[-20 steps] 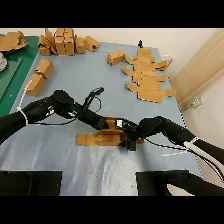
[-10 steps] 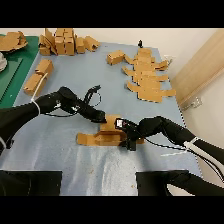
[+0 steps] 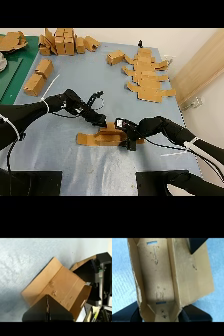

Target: Fold the box.

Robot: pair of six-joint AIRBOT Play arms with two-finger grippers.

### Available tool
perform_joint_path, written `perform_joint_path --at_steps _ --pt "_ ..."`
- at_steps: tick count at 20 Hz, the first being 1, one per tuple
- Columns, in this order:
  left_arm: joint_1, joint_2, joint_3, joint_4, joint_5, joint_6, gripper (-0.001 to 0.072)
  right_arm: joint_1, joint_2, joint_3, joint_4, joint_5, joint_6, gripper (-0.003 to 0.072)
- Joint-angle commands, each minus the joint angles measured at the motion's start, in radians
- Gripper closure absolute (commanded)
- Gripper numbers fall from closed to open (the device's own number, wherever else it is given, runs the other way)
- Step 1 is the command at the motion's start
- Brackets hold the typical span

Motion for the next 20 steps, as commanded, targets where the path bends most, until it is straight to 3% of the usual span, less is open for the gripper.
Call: perform_joint_path --at_steps 1,4,6,8,10,13,15,16,17,18,20 --pt "0.035 -0.003 0.045 -0.121 -0.093 0.213 0.0701 -0.001 0.001 -0.001 0.000 0.000 0.000 0.0164" --pt "0.135 0.042 0.050 -0.183 -0.353 0.521 0.0703 -0.001 0.001 -0.001 0.000 0.000 0.000 0.0164" --pt "0.193 0.113 0.050 -0.064 -0.389 0.524 0.0704 -0.001 0.001 -0.001 0.000 0.000 0.000 0.0164" --pt "0.216 0.210 0.031 0.093 -0.339 0.500 0.0703 -0.001 0.001 -0.001 0.000 0.000 0.000 0.0164" --pt "0.201 0.328 -0.017 0.193 -0.227 0.541 0.0704 0.000 0.001 -0.001 0.002 -0.002 0.000 0.0164" --pt "0.120 0.477 -0.139 0.371 -0.088 0.600 0.0700 -0.001 0.001 -0.001 -0.005 -0.001 0.000 0.0164" --pt "0.064 0.511 -0.203 0.472 -0.081 0.604 0.0696 -0.001 0.001 -0.001 -0.005 -0.001 0.000 0.0164" --pt "0.037 0.508 -0.225 0.487 -0.077 0.605 0.0545 -0.001 0.001 -0.001 -0.007 -0.001 0.000 0.0164" --pt "0.008 0.500 -0.246 0.486 -0.051 0.604 0.0184 -0.001 0.001 -0.001 -0.006 -0.001 0.000 0.0164" --pt "-0.019 0.488 -0.255 0.487 -0.032 0.605 0.0122 -0.001 0.001 -0.001 -0.006 -0.001 0.000 0.0164" --pt "-0.064 0.463 -0.255 0.490 -0.019 0.613 0.0122 -0.001 0.001 -0.001 -0.007 -0.001 0.000 0.0164"
